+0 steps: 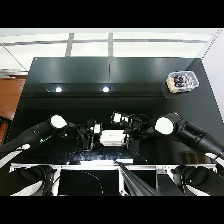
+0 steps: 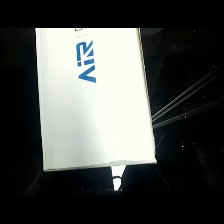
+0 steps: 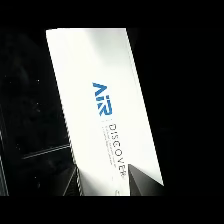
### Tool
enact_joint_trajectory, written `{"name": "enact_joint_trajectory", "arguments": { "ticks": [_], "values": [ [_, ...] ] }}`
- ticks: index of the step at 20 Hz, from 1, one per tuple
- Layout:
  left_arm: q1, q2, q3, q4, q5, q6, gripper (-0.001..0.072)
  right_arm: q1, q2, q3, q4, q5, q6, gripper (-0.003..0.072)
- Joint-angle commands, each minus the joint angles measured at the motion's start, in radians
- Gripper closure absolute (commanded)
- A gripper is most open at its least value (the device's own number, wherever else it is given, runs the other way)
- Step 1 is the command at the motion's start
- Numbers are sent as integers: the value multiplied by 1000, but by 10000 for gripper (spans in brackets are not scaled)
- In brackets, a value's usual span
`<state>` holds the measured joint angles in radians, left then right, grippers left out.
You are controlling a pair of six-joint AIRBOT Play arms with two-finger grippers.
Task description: Fold the box and place the chain.
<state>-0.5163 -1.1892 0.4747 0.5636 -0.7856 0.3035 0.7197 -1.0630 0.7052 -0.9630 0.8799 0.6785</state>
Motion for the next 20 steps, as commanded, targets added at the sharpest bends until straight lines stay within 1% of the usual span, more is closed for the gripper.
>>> {"name": "enact_joint_trajectory", "arguments": {
  "ticks": [1, 8, 14, 17, 20],
  "values": [
    [0, 0, 1, 1, 0, 3, 243, 0, 0, 0, 2, -9, 0, 317],
    [0, 0, 1, 1, 0, 3, 243, 0, -29, -2, 5, -9, 22, 317],
    [0, 0, 1, 1, 0, 3, 243, -1, -16, -1, 10, 15, 35, 317],
    [0, 0, 1, 1, 0, 3, 243, -3, 25, 1, 6, 20, 111, 317],
    [0, 0, 1, 1, 0, 3, 243, -3, 88, 1, 11, 37, 307, 324]
  ]
}}
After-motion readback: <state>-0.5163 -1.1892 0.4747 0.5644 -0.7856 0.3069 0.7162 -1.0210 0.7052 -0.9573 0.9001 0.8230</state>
